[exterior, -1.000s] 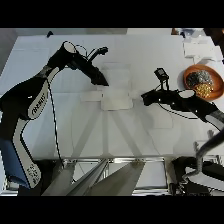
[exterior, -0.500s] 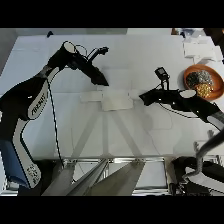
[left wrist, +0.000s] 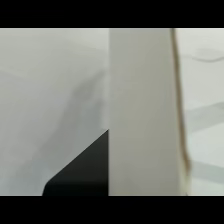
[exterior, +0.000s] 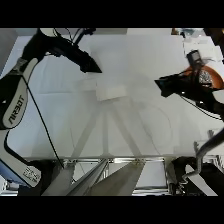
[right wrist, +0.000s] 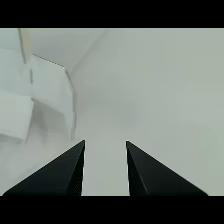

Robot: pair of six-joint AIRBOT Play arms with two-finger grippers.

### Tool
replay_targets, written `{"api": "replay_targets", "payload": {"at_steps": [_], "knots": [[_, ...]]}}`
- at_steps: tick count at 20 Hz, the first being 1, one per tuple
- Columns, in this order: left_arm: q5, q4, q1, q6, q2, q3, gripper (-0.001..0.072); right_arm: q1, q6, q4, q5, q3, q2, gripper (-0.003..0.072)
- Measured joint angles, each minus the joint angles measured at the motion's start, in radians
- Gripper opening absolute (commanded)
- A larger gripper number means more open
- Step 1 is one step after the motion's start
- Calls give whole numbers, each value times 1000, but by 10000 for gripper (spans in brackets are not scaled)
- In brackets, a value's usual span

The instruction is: Fold the box and place the chain.

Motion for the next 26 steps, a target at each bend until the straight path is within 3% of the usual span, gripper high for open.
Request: {"api": "replay_targets", "payload": {"at_steps": [5, 9, 13, 21, 26], "knots": [[-38, 26, 30, 41, 216, -230, 4, -146, 130, -144, 81, 0, 169, 297], [26, 2, 28, 122, 271, -358, 7, -206, 164, -190, 148, 0, 220, 296], [111, -14, -13, 243, 215, -396, 7, -223, 179, -205, 174, 0, 233, 296], [182, -38, -134, 419, 35, -410, 10, -229, 185, -213, 185, 0, 238, 295], [250, -39, -155, 494, -11, -410, 10, -229, 190, -213, 187, 0, 238, 294]]}}
